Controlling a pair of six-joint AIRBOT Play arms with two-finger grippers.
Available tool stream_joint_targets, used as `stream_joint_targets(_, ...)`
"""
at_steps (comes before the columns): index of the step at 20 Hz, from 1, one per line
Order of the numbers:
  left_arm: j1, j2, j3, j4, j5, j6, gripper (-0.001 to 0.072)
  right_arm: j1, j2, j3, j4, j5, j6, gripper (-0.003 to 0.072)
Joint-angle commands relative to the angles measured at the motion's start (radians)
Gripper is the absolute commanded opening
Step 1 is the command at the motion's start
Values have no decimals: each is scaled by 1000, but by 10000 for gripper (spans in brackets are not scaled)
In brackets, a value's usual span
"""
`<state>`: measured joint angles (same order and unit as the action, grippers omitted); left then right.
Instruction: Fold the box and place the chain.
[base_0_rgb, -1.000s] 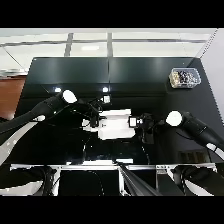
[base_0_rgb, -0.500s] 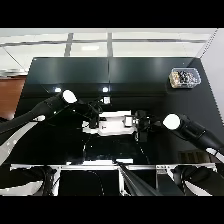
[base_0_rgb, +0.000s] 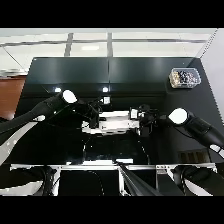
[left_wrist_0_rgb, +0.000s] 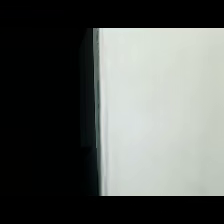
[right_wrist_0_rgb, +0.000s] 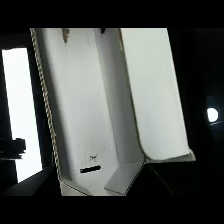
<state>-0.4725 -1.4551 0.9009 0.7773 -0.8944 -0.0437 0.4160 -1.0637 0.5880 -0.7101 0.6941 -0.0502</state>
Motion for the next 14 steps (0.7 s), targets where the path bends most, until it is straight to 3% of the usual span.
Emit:
stream_joint_targets(1,0,0,1,0,-8,15,28,-11,-16,1,68,2,-57,708)
stream_joint_targets(4,0,0,1,0,-4,15,28,-17,-57,1,81,1,-58,707)
stream_joint_targets(10,0,0,1,0,-6,15,28,-17,-128,1,247,47,-143,703)
stream_joint_targets(14,0,0,1,0,-27,15,28,-17,-201,1,250,82,-288,703)
